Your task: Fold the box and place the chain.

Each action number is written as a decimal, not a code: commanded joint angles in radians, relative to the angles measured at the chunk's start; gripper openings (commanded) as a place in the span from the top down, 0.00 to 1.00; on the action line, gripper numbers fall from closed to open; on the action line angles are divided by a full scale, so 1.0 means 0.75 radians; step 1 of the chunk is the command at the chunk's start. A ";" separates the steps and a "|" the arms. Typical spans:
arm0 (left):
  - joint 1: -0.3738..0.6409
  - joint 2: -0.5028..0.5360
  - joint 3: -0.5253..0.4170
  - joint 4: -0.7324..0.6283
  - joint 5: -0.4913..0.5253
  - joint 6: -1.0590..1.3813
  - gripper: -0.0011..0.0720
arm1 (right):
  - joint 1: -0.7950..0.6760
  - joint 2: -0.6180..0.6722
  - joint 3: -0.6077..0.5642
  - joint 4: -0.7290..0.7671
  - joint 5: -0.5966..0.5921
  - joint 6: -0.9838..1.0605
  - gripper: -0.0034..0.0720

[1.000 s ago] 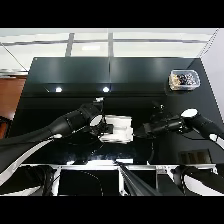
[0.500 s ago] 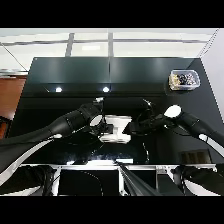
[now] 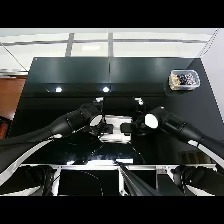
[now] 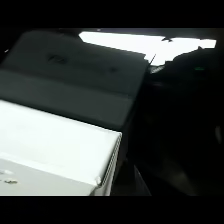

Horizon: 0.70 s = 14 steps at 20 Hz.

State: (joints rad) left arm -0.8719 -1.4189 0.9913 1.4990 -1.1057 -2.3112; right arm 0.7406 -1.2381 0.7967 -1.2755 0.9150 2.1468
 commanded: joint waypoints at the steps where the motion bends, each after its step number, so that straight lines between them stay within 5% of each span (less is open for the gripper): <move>1: 0.001 -0.001 0.001 0.000 0.002 -0.001 0.94 | 0.092 -0.016 0.035 -0.177 0.058 0.354 0.39; 3: 0.001 -0.001 0.001 0.000 0.003 -0.001 0.94 | 0.103 -0.024 0.040 -0.187 0.102 0.403 0.40; 5: 0.001 -0.001 0.001 0.000 0.003 -0.001 0.94 | 0.121 -0.027 0.041 -0.224 0.118 0.457 0.51; 13: 0.001 -0.001 0.001 0.000 0.003 -0.001 0.94 | 0.137 -0.097 0.066 -0.236 0.124 0.505 0.51; 14: 0.001 -0.001 0.001 0.000 0.003 -0.001 0.94 | 0.137 -0.106 0.073 -0.236 0.126 0.504 0.59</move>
State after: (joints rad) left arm -0.8719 -1.4189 0.9913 1.4982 -1.1030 -2.3123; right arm 0.8410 -1.2991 0.8410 -1.4448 1.0012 2.5134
